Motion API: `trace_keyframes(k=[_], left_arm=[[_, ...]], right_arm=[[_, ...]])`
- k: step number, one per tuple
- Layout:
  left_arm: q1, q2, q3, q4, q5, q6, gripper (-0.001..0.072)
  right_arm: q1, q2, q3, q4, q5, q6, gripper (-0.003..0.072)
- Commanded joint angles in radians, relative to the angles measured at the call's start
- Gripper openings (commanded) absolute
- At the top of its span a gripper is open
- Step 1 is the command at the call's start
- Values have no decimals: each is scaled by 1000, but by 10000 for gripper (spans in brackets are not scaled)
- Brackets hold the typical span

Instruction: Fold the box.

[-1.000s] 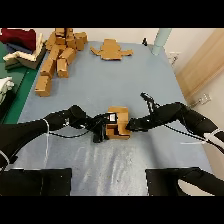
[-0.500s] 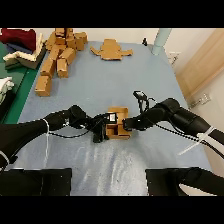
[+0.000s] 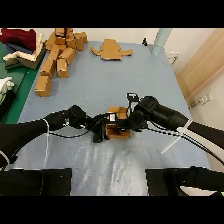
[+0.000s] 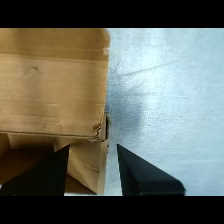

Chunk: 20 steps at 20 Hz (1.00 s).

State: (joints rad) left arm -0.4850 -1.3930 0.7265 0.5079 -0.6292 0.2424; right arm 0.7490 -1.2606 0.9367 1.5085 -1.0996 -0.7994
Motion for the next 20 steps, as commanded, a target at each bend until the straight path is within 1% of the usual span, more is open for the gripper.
trace_keyframes(k=[1,14,20], left_arm=[[-1,0,0,0,0,0,401],[-1,0,0,0,0,0,401],[-1,0,0,0,0,0,401]], right_arm=[[7,-24,13,-53,-27,72,469],[14,-42,11,22,-23,110,469],[13,-117,11,23,-8,109,465]])
